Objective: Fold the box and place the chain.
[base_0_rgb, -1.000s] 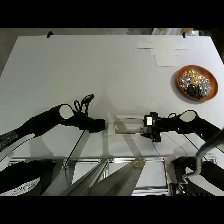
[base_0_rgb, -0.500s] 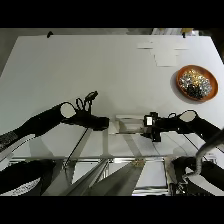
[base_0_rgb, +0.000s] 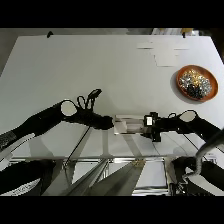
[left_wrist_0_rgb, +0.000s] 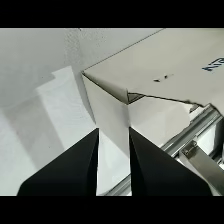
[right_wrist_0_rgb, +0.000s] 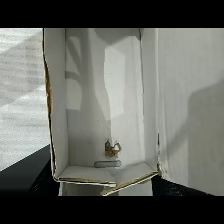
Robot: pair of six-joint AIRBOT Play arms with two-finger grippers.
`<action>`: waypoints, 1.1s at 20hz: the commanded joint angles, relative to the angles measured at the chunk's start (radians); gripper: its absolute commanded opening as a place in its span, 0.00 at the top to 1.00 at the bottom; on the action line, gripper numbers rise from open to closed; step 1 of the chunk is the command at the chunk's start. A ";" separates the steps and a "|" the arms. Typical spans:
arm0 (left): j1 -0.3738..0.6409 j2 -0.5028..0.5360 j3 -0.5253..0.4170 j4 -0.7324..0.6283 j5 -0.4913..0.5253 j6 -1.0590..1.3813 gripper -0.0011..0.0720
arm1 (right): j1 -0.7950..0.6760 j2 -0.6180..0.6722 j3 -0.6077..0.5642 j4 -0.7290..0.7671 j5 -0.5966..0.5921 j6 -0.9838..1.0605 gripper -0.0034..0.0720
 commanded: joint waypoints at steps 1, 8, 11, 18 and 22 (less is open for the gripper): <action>-0.003 0.001 0.002 -0.005 -0.010 0.001 0.69 | 0.001 0.000 0.000 0.000 0.000 0.000 0.41; -0.035 0.000 0.003 -0.008 -0.010 0.000 0.48 | 0.000 0.000 0.000 0.000 0.000 0.000 0.41; -0.064 -0.001 0.023 -0.007 0.000 -0.008 0.48 | 0.000 0.000 0.000 0.000 0.000 0.000 0.41; -0.099 -0.028 0.063 0.103 0.028 -0.171 0.44 | 0.000 0.000 0.000 0.000 0.000 0.000 0.41; -0.134 -0.058 0.098 0.113 0.024 -0.238 0.44 | 0.001 0.000 0.000 0.000 0.000 0.000 0.41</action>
